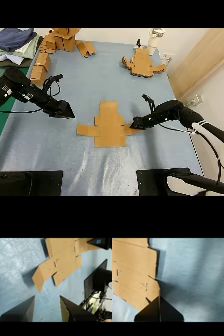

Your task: Fold the box.

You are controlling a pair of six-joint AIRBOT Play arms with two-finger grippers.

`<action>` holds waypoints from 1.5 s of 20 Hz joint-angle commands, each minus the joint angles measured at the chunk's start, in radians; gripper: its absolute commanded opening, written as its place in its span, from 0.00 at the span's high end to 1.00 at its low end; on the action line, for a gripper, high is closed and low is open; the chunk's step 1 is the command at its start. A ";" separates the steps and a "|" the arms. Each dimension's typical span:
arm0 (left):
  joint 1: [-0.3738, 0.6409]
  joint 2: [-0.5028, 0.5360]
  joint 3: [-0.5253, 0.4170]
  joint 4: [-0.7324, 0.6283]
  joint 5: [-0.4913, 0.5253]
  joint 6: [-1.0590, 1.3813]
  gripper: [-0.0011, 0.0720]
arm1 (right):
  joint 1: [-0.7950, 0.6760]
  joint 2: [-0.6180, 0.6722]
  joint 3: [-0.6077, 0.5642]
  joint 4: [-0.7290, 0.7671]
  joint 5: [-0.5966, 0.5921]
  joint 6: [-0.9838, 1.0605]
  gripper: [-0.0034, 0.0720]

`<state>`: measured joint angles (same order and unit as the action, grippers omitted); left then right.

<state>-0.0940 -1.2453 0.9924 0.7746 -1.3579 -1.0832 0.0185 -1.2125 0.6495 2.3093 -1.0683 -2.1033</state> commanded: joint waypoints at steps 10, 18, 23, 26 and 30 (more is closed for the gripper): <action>0.013 -0.160 -0.001 -0.108 0.107 0.103 0.23 | 0.388 0.405 -0.262 -0.021 0.384 -0.041 0.96; -0.091 -0.301 -0.001 -0.247 0.113 0.234 0.23 | 0.410 0.407 -0.262 -0.028 0.386 -0.018 0.96; -0.175 -0.325 0.000 -0.339 0.153 0.339 0.34 | 0.410 0.407 -0.262 -0.066 0.386 0.020 0.96; -0.187 -0.328 0.000 -0.341 0.133 0.387 0.66 | 0.410 0.407 -0.262 -0.066 0.387 0.020 0.96; -0.183 -0.328 0.000 -0.341 0.119 0.417 0.97 | 0.410 0.407 -0.262 -0.068 0.387 0.020 0.96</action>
<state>-0.2718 -1.5707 0.9924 0.4408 -1.2285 -0.7036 0.4274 -0.8059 0.3874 2.2463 -0.6819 -2.0857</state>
